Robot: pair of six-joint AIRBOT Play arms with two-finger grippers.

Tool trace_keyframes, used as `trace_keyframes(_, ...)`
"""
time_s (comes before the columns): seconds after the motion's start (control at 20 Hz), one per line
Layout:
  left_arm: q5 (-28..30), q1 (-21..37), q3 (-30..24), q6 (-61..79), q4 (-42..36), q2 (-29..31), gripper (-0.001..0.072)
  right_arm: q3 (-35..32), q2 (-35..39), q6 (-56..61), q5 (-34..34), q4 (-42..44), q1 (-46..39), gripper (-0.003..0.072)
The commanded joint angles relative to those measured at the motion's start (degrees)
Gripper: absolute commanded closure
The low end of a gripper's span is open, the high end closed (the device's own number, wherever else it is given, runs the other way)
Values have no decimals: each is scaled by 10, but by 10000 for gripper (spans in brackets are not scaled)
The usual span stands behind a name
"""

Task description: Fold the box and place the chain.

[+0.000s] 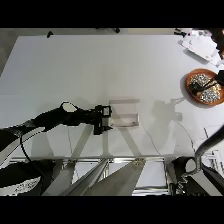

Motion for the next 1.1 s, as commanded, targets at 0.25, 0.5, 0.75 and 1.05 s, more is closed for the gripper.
trace_keyframes(0.25,0,0,0,0,0,0,390,-21,159,-18,160,155,2,673)
trace_keyframes(0.5,0,0,0,0,0,0,390,-149,232,16,134,184,127,673)
trace_keyframes(0.75,0,0,0,0,0,0,390,-216,236,87,26,170,313,674)
trace_keyframes(1.05,0,0,0,0,0,0,390,-225,188,197,-80,79,514,674)
